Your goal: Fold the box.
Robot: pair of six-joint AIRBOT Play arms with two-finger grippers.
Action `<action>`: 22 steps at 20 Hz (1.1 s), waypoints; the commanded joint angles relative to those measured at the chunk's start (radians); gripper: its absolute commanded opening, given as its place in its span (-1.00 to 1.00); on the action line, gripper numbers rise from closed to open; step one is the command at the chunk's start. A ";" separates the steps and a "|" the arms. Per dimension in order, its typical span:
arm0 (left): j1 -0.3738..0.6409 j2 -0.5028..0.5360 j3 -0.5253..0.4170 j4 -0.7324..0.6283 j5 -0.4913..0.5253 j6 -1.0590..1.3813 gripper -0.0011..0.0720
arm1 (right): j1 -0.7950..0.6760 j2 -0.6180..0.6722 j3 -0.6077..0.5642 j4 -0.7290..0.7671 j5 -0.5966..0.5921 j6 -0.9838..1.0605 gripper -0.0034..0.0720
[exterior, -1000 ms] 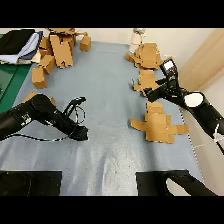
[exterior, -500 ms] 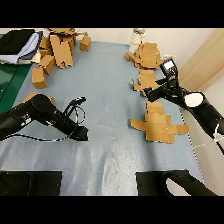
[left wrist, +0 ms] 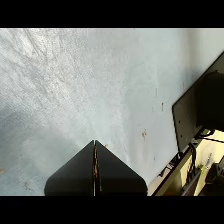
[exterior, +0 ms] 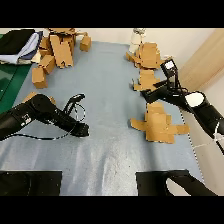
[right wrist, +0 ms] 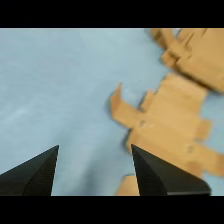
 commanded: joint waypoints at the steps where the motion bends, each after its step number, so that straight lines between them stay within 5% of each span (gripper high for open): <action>1: 0.001 0.000 -0.001 0.001 0.019 0.000 -0.94 | 0.008 -0.005 0.000 0.133 0.204 0.156 1.00; 6: 0.000 0.000 0.000 0.000 0.063 0.000 -0.94 | 0.011 -0.008 0.000 0.438 0.225 0.267 1.00; 17: 0.000 0.000 -0.001 -0.031 0.070 0.000 -0.94 | 0.026 -0.023 0.001 0.540 0.198 0.465 1.00; 19: 0.000 0.000 -0.001 -0.062 0.075 0.000 -0.94 | 0.023 -0.072 0.007 0.481 0.212 0.529 0.97; 22: 0.001 0.000 -0.001 -0.089 0.090 0.000 -0.94 | -0.117 -0.167 0.107 0.069 0.347 0.767 0.97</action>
